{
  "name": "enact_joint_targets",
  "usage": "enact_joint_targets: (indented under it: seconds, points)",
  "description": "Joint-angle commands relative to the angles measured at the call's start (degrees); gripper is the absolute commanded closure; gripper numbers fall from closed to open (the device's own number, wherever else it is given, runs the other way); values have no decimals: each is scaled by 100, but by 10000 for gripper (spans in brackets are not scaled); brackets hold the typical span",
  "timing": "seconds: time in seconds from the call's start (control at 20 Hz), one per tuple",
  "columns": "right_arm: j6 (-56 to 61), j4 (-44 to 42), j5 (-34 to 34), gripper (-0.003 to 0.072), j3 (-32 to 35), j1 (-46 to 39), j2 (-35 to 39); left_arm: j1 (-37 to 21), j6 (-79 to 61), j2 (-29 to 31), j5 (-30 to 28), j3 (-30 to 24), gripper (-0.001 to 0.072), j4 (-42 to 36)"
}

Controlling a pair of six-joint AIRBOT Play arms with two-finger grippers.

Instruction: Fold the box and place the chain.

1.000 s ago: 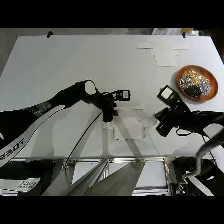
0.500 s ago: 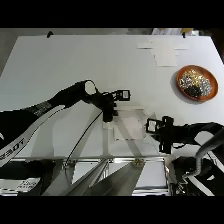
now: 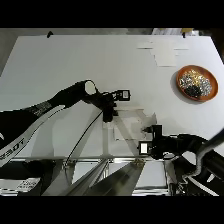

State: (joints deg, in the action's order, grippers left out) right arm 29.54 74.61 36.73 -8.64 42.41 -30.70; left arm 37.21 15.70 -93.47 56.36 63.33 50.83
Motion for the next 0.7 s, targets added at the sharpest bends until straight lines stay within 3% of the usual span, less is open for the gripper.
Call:
enact_joint_targets:
  seconds: [0.0,0.25,0.65]
  points:
    - [-9,160,-815,5,140,114,-221,2,0,-2,0,-2,700,0]
    - [-748,170,-1370,28,140,114,-855,2,0,-2,2,-2,700,0]
    - [-756,101,-1657,34,2,111,-723,2,-2,-4,0,-2,700,2]
